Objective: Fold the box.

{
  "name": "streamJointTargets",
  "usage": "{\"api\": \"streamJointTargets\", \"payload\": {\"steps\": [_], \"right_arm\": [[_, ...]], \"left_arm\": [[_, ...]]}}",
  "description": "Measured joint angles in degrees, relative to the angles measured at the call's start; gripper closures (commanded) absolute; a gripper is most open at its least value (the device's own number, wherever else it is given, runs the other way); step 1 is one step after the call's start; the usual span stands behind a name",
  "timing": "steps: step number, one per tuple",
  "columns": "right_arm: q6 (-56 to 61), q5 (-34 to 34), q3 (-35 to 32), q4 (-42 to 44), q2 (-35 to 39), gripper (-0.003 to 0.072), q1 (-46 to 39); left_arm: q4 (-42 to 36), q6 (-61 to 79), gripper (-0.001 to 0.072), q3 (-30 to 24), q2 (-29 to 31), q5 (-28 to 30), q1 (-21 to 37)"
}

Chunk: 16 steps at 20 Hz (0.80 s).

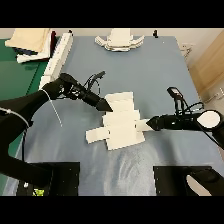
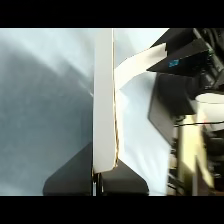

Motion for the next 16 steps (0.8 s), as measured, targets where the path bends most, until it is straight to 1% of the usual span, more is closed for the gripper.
{"api": "streamJointTargets", "payload": {"steps": [3,4,5,7,8,9,10,12,13,16], "right_arm": [[7.76,0.00,4.81,-6.21,1.66,0.0066,-0.26],[10.51,0.02,6.73,-8.92,2.25,0.0074,-0.39],[12.83,0.02,8.48,-11.28,2.69,0.0099,-0.48],[16.57,0.11,11.32,-14.56,3.32,0.0109,-0.59],[18.14,0.33,12.22,-15.58,3.45,0.0180,-0.68],[19.37,0.57,12.83,-16.17,3.45,0.0206,-0.70],[20.37,0.98,13.29,-16.41,3.32,0.0205,-0.70],[21.55,1.97,13.86,-16.41,2.86,0.0243,-0.70],[21.99,2.34,14.05,-16.24,2.54,0.0243,-0.70],[22.80,2.91,14.36,-15.30,1.25,0.0243,-0.70]], "left_arm": [[0.81,7.74,0.0703,-2.60,5.53,7.04,-2.84],[0.96,10.34,0.0703,-4.02,7.30,9.66,-3.96],[0.98,13.40,0.0703,-5.84,9.22,12.66,-5.22],[-0.63,20.15,0.0703,-9.92,12.72,18.88,-7.78],[-2.60,24.37,0.0703,-12.26,14.45,22.32,-9.07],[-5.31,28.76,0.0703,-14.45,15.96,25.38,-10.23],[-8.37,34.01,0.0703,-16.79,17.44,28.30,-11.43],[-14.16,43.71,0.0702,-20.70,19.52,33.07,-13.46],[-16.17,47.52,0.0702,-22.27,20.11,34.75,-14.34],[-19.80,56.19,0.0702,-25.99,21.14,37.38,-16.52]]}}
